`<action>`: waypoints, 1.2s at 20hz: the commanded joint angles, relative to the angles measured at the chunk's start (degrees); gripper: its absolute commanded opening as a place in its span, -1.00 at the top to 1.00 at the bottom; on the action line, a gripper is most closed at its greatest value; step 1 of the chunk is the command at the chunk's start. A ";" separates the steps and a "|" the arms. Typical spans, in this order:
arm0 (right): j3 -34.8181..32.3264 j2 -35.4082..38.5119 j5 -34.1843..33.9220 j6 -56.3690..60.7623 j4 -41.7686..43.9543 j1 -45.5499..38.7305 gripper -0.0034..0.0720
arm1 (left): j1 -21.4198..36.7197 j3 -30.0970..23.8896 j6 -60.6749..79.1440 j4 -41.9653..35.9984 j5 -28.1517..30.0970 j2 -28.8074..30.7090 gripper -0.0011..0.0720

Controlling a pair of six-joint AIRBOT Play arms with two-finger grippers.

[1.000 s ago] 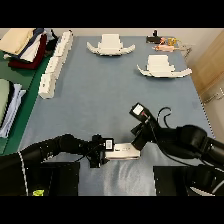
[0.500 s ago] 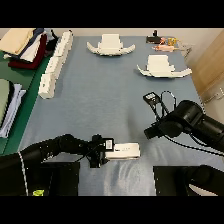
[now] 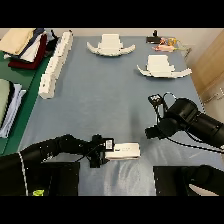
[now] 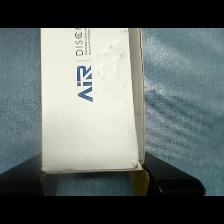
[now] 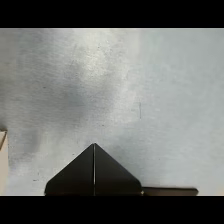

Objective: Fold the box.

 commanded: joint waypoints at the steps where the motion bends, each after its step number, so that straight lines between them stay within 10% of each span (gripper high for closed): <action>1: 0.04 -0.07 0.09 0.59 1.40 0.02 0.90 | 0.13 0.04 0.07 0.02 1.29 -0.02 -0.48; 12: 0.04 -0.07 3.06 0.57 2.32 0.02 0.90 | 6.56 1.11 -16.06 3.06 6.34 6.80 -0.48; 18: 0.07 -0.07 3.06 0.57 2.32 0.02 0.90 | 36.17 1.22 -53.70 37.97 -6.69 16.96 -0.48; 24: 0.07 -0.07 3.06 0.57 2.32 0.02 0.90 | 70.20 2.99 -59.47 42.34 -11.06 19.78 -0.48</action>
